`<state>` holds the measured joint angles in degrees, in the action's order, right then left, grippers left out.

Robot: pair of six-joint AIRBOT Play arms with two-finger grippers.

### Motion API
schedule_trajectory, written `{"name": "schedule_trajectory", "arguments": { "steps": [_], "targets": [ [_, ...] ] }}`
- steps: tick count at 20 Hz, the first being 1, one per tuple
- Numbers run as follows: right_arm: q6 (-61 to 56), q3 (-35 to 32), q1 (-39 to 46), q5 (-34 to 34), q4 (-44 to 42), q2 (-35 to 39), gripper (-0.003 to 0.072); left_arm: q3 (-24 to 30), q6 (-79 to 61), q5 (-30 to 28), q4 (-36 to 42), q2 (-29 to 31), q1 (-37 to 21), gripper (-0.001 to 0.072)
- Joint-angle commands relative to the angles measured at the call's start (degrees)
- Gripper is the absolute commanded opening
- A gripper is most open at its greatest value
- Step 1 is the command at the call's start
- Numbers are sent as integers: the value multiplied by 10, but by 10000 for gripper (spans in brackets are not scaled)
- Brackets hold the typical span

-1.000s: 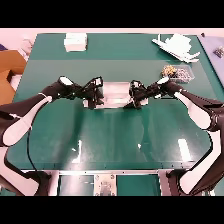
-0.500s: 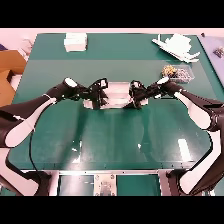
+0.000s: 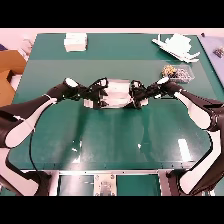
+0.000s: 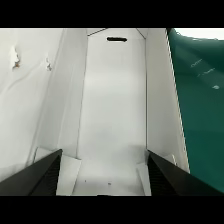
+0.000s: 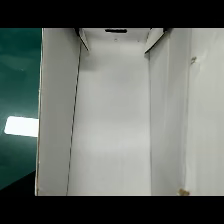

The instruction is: Fold the box and place the chain.

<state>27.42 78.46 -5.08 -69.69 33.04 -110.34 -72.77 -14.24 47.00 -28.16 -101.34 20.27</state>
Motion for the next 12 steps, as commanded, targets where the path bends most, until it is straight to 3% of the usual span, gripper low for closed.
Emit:
{"name": "schedule_trajectory", "arguments": {
  "steps": [1, 2, 3, 4, 5, 7, 8, 9, 12],
  "targets": [
    [0, 0, -1, 0, 0, 0, 550, 0, 4, -15, 0, 0, 0, 627],
    [0, 0, -1, 0, 0, 0, 550, 0, 4, -21, -1, 0, 0, 626],
    [0, 0, -1, 0, 0, 0, 550, 0, 4, -23, -1, 0, 0, 487],
    [0, 0, -1, 0, 0, 0, 550, 0, 3, -22, -1, 0, 0, 286],
    [0, 0, -1, 0, 0, 0, 550, 0, 3, -22, -2, 0, 0, 226],
    [0, 0, -1, 0, 0, 0, 550, 0, 3, -25, -6, 1, -1, 223],
    [0, 0, -1, 0, 0, 0, 550, 0, 3, -23, -8, 3, -4, 182],
    [0, 0, -1, 0, 0, 0, 550, 0, 3, -14, -15, 6, -9, 53],
    [0, 0, -1, 0, 0, 0, 550, -1, 20, 27, -23, 16, -46, 49]
  ]
}}
